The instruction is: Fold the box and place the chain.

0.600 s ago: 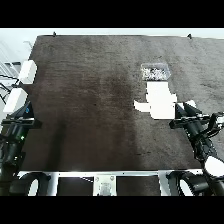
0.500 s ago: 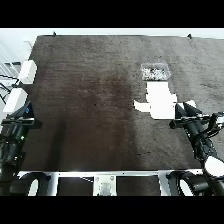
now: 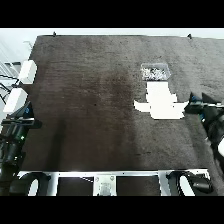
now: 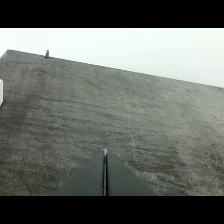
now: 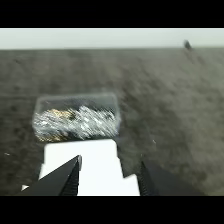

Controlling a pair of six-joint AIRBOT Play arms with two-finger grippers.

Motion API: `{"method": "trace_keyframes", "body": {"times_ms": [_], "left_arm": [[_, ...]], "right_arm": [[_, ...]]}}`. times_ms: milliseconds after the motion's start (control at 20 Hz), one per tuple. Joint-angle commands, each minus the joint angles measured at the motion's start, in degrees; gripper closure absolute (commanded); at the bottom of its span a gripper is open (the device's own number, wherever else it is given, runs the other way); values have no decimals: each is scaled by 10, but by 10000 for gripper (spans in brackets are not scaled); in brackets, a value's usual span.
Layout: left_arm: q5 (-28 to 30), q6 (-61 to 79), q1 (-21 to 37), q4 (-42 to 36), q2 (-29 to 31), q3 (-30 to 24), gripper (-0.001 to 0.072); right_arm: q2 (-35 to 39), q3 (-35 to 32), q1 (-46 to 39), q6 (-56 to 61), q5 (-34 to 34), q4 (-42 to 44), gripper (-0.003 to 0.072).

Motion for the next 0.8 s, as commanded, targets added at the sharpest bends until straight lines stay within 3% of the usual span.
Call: {"method": "trace_keyframes", "body": {"times_ms": [0,150,250,400,550,750], "left_arm": [[0,0,0,0,0,0,689],[0,0,0,0,0,0,689],[0,0,0,0,0,0,689],[0,0,0,0,0,0,689],[0,0,0,0,0,0,689],[0,0,0,0,0,0,689]], "right_arm": [[-205,151,-179,13,236,0,242],[-377,311,-302,51,460,-12,242],[-458,410,-338,96,546,-61,240],[-555,541,-341,156,615,-164,178],[-653,646,-330,170,710,-203,176],[-736,699,-317,170,756,-221,176]]}}
